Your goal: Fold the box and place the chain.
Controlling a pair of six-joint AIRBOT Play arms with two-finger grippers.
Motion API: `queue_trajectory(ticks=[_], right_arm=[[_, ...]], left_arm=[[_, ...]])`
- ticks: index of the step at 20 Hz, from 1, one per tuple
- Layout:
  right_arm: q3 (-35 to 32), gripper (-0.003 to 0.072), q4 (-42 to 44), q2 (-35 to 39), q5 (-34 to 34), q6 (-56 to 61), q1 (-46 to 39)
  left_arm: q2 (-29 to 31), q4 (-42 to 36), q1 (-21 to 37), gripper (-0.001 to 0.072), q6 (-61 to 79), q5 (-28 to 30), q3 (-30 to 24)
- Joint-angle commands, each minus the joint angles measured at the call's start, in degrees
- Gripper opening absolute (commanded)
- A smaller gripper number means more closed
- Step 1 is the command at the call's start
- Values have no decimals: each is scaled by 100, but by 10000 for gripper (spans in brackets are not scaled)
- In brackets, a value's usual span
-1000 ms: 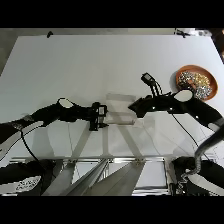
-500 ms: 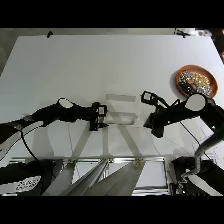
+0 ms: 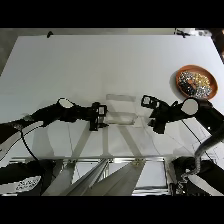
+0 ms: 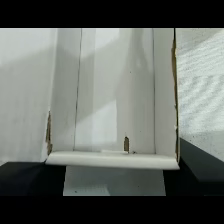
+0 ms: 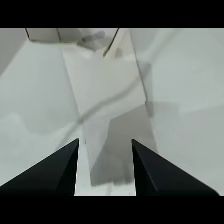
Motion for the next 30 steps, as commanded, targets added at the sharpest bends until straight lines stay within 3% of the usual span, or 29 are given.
queue_trajectory(ticks=[1,5,7,10,19,22,30], right_arm=[[-22,285,966,-275,-326,-1200,4],[-24,281,1272,-761,-361,-1847,4],[-24,212,1408,-1027,-382,-2166,4],[-24,214,1613,-1263,-710,-2455,4],[-24,212,2623,-1331,-734,-3163,7],[-24,91,2780,-1331,-463,-3300,7],[-24,94,2820,-1331,-529,-3355,7]], left_arm=[[-2,2,-2,209,0,2,2],[-2,2,-2,209,2,4,2],[-2,2,-2,209,0,0,2],[-2,2,-2,209,2,2,2],[-2,2,-2,209,0,2,2],[-2,2,-2,209,0,2,2],[-2,2,-2,209,2,2,2]])
